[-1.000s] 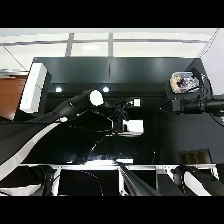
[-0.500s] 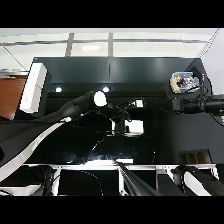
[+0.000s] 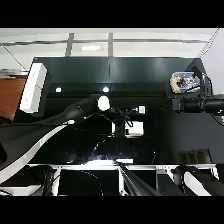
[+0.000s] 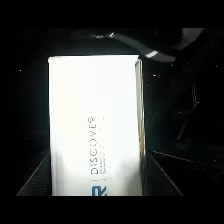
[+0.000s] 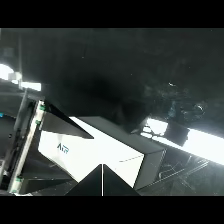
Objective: Fold the box and place the chain.
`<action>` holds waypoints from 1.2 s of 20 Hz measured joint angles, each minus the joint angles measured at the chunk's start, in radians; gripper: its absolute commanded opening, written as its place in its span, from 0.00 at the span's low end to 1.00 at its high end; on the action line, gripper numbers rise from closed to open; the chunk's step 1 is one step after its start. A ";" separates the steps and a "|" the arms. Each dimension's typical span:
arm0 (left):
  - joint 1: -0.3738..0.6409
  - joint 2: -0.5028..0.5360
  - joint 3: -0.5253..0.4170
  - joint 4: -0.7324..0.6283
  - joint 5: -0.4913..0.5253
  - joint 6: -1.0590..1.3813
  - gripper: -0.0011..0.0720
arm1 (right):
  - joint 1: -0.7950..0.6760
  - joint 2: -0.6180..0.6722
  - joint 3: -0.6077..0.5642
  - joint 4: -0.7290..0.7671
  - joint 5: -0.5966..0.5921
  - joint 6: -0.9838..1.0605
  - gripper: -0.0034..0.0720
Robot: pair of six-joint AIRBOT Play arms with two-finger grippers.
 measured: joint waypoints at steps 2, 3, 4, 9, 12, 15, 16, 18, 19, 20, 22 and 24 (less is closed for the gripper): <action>-0.010 -0.018 0.000 0.033 0.017 -0.022 0.99 | 0.000 0.000 0.000 -0.005 0.000 0.000 0.06; -0.017 -0.028 0.000 0.046 0.027 -0.027 0.99 | 0.000 0.000 0.000 -0.010 -0.001 0.000 0.06; -0.025 -0.037 0.000 0.062 0.036 -0.036 0.87 | 0.000 0.000 0.000 -0.015 -0.001 0.001 0.06; -0.037 -0.028 0.008 0.159 0.033 -0.206 0.62 | -0.003 0.000 0.000 -0.037 0.000 0.010 0.06; 0.035 0.033 -0.011 0.248 -0.051 -0.404 0.62 | -0.003 0.000 0.000 -0.047 0.004 0.010 0.06; 0.178 0.146 -0.098 0.316 -0.180 -0.561 0.62 | -0.003 0.000 0.000 -0.051 0.007 0.013 0.06; 0.235 0.192 -0.140 0.333 -0.206 -0.603 0.62 | -0.003 0.000 0.000 -0.053 0.007 0.013 0.06; 0.369 0.305 -0.240 0.371 -0.274 -0.674 0.62 | -0.003 0.000 0.000 -0.057 0.007 0.013 0.06; 0.447 0.366 -0.291 0.382 -0.309 -0.702 0.62 | -0.003 0.000 0.000 -0.058 0.006 0.013 0.06; 0.525 0.422 -0.338 0.389 -0.334 -0.726 0.62 | -0.003 0.000 0.000 -0.059 0.004 0.013 0.06; 0.699 0.526 -0.424 0.408 -0.402 -0.763 0.62 | -0.003 0.000 0.000 -0.059 0.000 0.012 0.06; 0.880 0.605 -0.482 0.432 -0.427 -0.783 0.62 | -0.003 0.000 0.000 -0.060 -0.005 0.011 0.06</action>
